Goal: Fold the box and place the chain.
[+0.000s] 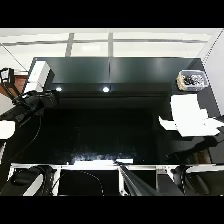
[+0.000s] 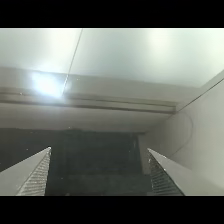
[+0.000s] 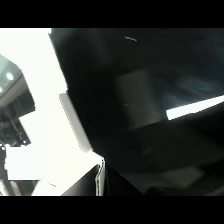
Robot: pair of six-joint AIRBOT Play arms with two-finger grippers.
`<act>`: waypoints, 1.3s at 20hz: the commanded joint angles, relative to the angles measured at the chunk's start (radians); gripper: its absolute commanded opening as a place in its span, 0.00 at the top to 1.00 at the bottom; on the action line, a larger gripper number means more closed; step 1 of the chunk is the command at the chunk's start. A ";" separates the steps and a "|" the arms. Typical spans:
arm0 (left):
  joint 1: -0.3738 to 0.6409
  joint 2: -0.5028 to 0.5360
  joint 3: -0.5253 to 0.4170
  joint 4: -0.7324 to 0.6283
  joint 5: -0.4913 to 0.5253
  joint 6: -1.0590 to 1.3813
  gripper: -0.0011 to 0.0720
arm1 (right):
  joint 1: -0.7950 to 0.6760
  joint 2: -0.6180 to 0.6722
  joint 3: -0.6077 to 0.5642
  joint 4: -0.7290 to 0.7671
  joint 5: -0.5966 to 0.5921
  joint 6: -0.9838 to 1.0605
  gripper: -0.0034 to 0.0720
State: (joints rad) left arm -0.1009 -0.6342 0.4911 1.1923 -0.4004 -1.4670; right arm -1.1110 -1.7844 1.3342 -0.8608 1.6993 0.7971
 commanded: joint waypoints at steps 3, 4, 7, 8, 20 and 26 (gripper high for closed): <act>-0.006 0.000 0.000 -0.031 -0.032 0.000 0.02 | 0.068 0.198 -0.155 0.088 -0.101 -0.047 0.89; -0.019 0.000 0.000 -0.053 -0.033 0.000 0.02 | 0.085 0.255 -0.209 0.112 -0.129 -0.047 0.89; -0.098 0.000 0.000 -0.060 -0.048 0.006 0.02 | 0.143 0.444 -0.396 0.216 -0.204 -0.050 0.89; -0.134 -0.001 0.000 -0.060 -0.064 0.021 0.02 | 0.171 0.507 -0.456 0.245 -0.230 -0.049 0.89; -0.372 -0.151 0.000 -0.237 -0.110 0.022 0.03 | 0.952 0.996 -0.838 0.279 -0.718 0.295 0.89; -0.333 -0.239 0.000 -0.431 -0.125 -0.118 0.03 | 1.349 0.996 -0.845 0.154 -0.991 0.358 0.89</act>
